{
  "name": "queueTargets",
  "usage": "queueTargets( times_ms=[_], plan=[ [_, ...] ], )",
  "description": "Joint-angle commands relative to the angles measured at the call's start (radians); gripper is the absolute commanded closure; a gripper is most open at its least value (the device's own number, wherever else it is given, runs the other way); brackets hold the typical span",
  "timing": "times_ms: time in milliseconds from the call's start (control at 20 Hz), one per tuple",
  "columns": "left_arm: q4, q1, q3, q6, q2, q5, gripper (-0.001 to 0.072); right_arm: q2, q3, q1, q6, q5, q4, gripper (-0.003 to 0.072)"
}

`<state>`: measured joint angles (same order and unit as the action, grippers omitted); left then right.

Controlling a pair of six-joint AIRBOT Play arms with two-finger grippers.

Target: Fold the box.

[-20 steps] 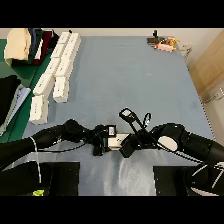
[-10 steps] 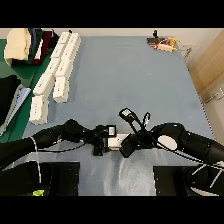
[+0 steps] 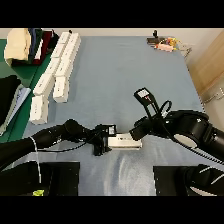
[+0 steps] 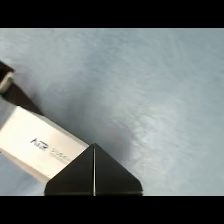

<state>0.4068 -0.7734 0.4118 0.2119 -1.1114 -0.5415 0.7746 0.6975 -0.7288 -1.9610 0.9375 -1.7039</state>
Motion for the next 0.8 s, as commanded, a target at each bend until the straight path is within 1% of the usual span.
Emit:
queueTargets(
  times_ms=[0, 100, 200, 250, 300, 350, 450, 500, 550, 600, 750],
  plan=[
    [0.002, 0.002, 0.001, 0.0, 0.02, 0.005, 0.0191, -0.014, 0.011, 0.037, -0.075, 0.076, -0.08, 0.0681],
    [0.002, 0.006, 0.0, -0.006, 0.061, 0.029, 0.0191, -0.013, 0.011, 0.046, -0.097, 0.076, -0.093, 0.0681],
    [0.023, 0.042, 0.0, -0.113, 0.113, 0.045, 0.0191, -0.013, 0.011, 0.05, -0.119, 0.076, -0.111, 0.0681],
    [0.076, 0.08, 0.0, -0.219, 0.145, 0.04, 0.0191, -0.014, 0.011, 0.05, -0.119, 0.076, -0.119, 0.068],
    [0.161, 0.124, 0.0, -0.344, 0.176, 0.029, 0.0191, -0.013, 0.01, 0.05, -0.119, 0.076, -0.125, 0.0681],
    [0.287, 0.177, -0.001, -0.505, 0.215, 0.003, 0.0192, -0.013, 0.01, 0.05, -0.119, 0.076, -0.136, 0.0681],
    [0.56, 0.3, -0.001, -0.848, 0.302, -0.076, 0.0191, -0.013, 0.01, 0.05, -0.119, 0.076, -0.154, 0.0681],
    [0.678, 0.371, -0.002, -1.0, 0.352, -0.134, 0.0191, -0.013, 0.01, 0.05, -0.119, 0.076, -0.159, 0.0681],
    [0.756, 0.437, -0.002, -1.108, 0.399, -0.193, 0.0191, -0.013, 0.01, 0.05, -0.119, 0.075, -0.161, 0.0681],
    [0.802, 0.506, -0.002, -1.18, 0.447, -0.259, 0.0191, -0.013, 0.01, 0.05, -0.119, 0.075, -0.165, 0.0681],
    [0.813, 0.677, -0.016, -1.268, 0.561, -0.409, 0.0191, -0.013, 0.009, 0.05, -0.118, 0.074, -0.182, 0.0681]
  ],
)
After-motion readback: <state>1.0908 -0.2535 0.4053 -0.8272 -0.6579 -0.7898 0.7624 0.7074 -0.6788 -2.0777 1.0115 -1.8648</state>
